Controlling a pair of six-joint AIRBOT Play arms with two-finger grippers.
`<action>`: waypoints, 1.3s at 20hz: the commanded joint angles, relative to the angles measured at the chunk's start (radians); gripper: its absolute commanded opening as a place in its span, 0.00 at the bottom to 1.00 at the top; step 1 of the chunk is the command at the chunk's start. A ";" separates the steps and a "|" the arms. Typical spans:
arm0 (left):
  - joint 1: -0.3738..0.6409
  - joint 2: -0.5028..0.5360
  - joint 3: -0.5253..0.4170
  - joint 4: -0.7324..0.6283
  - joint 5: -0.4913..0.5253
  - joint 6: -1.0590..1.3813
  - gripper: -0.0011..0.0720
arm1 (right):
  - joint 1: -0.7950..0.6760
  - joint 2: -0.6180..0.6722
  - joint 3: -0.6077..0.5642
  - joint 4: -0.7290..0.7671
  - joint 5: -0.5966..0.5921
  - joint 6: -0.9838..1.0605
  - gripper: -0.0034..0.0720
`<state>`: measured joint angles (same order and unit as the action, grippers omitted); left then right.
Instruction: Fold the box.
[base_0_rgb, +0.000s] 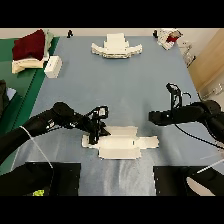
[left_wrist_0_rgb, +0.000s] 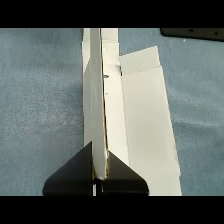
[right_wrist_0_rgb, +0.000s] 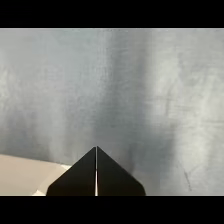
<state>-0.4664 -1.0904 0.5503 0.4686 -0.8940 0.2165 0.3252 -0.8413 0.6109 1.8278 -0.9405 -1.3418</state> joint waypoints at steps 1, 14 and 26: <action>0.000 -0.001 0.001 0.003 0.004 0.000 0.03 | 0.010 0.043 0.001 0.057 -0.143 -0.051 0.05; -0.001 -0.001 0.001 0.003 0.004 0.000 0.03 | 0.908 0.138 -0.077 -0.220 -0.103 -0.273 0.91; -0.002 -0.001 0.001 0.003 0.003 0.000 0.03 | 0.954 -0.058 -0.069 -0.590 0.039 0.091 0.97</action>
<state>-0.4675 -1.0912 0.5507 0.4713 -0.8909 0.2165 1.2739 -0.9108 0.5373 1.3144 -0.9195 -1.3918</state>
